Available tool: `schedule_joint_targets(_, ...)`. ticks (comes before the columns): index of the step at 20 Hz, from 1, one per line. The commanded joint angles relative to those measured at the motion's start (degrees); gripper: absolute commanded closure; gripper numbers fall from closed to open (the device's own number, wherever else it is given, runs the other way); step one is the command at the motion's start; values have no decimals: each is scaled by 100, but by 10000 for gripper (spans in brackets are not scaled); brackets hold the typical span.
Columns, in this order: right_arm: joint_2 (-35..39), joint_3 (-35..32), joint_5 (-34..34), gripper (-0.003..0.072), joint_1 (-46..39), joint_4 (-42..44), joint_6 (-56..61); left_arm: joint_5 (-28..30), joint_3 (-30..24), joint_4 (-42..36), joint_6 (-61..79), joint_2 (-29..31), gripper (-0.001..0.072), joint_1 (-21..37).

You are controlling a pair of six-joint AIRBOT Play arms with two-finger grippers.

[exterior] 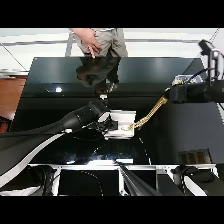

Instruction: Fold the box and place the chain.

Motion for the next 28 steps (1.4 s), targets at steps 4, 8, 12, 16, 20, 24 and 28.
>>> schedule_joint_targets(4,109,0,146,678,1255,378,66,-2,2,2,0,2,677,4)
schedule_joint_targets(8,101,-136,166,678,1495,737,81,-2,2,0,0,2,677,4)
schedule_joint_targets(12,98,-538,-13,678,1495,1189,-48,0,2,2,0,2,677,4)
schedule_joint_targets(16,-9,-848,-669,678,1495,1578,-103,0,2,2,0,2,677,4)
schedule_joint_targets(20,-474,-1010,-929,678,1497,1670,-402,0,2,0,0,2,677,4)
schedule_joint_targets(24,-1038,-1043,-931,674,1508,1628,-590,0,2,0,0,2,677,4)
schedule_joint_targets(28,-1331,-1054,-872,661,1508,1429,-592,2,2,0,0,2,677,4)
